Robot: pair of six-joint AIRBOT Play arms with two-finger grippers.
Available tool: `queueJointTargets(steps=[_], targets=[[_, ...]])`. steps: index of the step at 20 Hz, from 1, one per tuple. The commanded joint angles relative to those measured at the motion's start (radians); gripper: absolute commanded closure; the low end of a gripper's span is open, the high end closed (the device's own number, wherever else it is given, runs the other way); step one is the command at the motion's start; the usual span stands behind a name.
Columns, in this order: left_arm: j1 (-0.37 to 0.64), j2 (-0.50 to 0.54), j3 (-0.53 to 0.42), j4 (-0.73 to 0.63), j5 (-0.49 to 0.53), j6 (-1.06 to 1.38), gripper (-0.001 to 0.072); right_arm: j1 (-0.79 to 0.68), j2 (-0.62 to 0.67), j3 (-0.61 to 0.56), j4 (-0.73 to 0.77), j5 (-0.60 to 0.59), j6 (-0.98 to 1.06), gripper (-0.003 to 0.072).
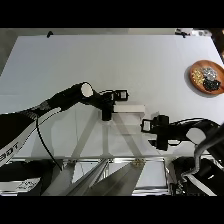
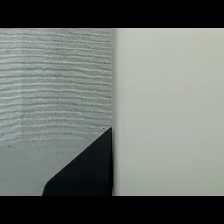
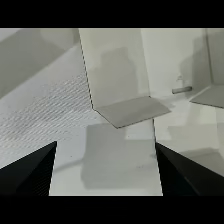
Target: Fold the box and place the chain.
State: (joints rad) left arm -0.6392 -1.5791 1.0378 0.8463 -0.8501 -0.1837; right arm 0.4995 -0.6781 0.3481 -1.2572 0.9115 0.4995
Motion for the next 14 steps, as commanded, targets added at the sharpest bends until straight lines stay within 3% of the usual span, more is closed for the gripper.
queueJointTargets(steps=[1,6,14], targets=[[0.0,-0.001,0.0,0.0,0.0,0.0,0.0693,0.092,-0.013,-0.076,-0.048,-0.22,0.0,-0.0029],[0.0,-0.001,0.0,0.0,0.0,0.0,0.0693,0.118,-0.044,-0.091,-0.016,-0.38,0.001,-0.0029],[0.0,-0.001,0.0,0.0,0.0,0.0,0.0693,0.118,-0.108,-0.09,-0.027,-0.49,0.0,-0.0024]])
